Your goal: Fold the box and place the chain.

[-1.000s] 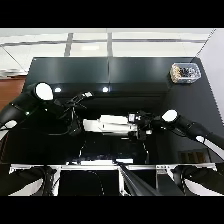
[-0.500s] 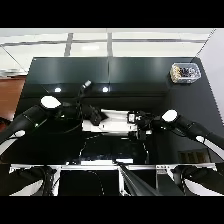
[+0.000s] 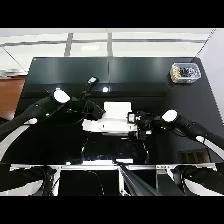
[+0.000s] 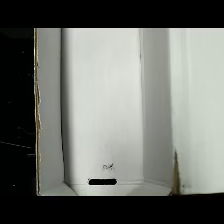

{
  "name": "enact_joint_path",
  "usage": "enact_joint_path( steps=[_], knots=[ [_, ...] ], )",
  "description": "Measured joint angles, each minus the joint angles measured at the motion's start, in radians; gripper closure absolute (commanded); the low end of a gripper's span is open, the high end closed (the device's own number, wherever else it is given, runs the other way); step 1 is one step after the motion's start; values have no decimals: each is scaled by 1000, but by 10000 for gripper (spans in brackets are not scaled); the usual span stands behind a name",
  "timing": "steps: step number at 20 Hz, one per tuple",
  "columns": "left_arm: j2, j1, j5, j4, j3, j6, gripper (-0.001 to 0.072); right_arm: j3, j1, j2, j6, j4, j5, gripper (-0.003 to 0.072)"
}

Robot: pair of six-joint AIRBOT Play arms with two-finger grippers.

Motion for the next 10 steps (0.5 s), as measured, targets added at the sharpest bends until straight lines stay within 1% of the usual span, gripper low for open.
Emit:
enact_joint_path(
  steps=[3, 6, 8, 10],
  knots=[
    [-36, -2, -26, 31, 11, -33, 685, 0, 0, 0, 1, 0, 1, 507],
    [-32, 10, -76, 67, 41, -50, 686, 0, 0, 0, 0, 0, 1, 507],
    [18, 31, -110, 119, 57, -63, 685, 0, 0, 0, 0, 0, 0, 507],
    [100, 63, -135, 185, 55, -90, 684, 0, 0, 0, 1, 0, 0, 506]
  ],
)
